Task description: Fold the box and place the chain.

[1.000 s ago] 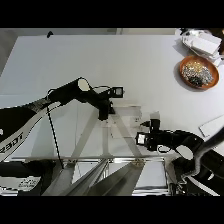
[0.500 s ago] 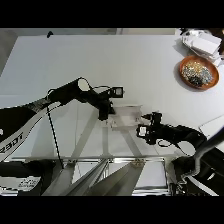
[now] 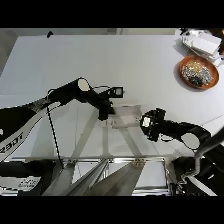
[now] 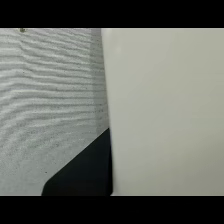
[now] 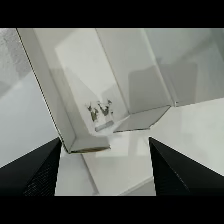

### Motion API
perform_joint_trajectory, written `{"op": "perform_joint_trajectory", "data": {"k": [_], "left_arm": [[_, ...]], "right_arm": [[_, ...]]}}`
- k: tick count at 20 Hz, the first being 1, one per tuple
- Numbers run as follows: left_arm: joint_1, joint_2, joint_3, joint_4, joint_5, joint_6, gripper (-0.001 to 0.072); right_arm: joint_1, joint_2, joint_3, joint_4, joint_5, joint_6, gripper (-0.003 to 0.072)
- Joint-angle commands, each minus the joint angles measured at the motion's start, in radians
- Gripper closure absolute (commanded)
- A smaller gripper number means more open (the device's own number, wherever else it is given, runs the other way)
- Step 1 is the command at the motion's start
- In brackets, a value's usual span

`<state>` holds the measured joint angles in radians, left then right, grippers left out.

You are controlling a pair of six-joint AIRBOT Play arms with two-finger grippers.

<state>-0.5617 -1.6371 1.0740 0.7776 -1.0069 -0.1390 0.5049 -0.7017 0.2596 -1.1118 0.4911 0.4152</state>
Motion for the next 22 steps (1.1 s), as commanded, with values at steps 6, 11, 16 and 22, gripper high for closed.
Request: {"op": "perform_joint_trajectory", "data": {"k": [6,11,16,22], "left_arm": [[-0.001,0.0,0.0,0.0,0.001,0.0,0.0695],[-0.001,0.0,0.0,0.0,0.001,0.001,0.0695],[-0.001,0.0,0.0,0.0,0.001,0.001,0.0695],[-0.001,0.0,0.0,0.0,0.0,0.0,0.0695]], "right_arm": [[-0.009,-0.07,0.066,0.021,-0.009,-0.14,0.0078],[-0.026,-0.112,0.077,0.026,0.003,-0.145,0.0038],[-0.164,-0.15,0.145,0.156,0.137,-0.3,0.0037],[-0.193,-0.213,0.146,0.334,0.195,-0.533,0.0035]]}}
